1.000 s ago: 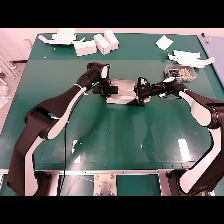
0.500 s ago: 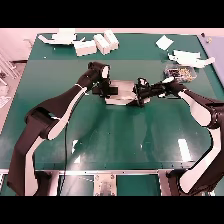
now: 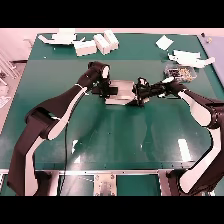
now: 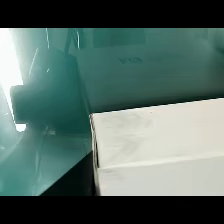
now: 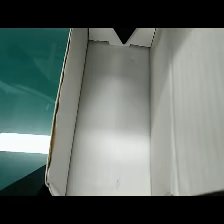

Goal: Fold the box and place the chain.

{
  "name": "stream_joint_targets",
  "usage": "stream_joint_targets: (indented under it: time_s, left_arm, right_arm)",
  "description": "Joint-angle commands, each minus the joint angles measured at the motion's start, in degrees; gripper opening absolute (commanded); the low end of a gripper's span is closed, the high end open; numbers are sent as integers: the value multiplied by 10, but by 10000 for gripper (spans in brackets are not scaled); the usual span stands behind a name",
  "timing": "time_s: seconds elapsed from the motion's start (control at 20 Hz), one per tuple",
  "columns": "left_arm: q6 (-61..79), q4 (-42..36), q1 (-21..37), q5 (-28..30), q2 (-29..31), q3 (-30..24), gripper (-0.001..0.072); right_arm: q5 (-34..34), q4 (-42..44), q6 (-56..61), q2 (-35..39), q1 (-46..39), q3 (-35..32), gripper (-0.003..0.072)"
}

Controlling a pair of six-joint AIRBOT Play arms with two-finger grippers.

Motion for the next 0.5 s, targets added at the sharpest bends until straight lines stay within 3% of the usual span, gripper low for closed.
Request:
stream_joint_targets:
  time_s: [0.0,0.05,0.45]
  left_arm:
    - [-1,2,1,0,0,1,244]
    - [-1,-1,1,0,0,1,399]
    - [-1,-20,1,0,0,1,405]
  right_arm:
    - [1,-1,1,0,0,0,563]
    - [1,-1,1,0,0,0,563]
    - [1,-1,1,0,0,0,563]
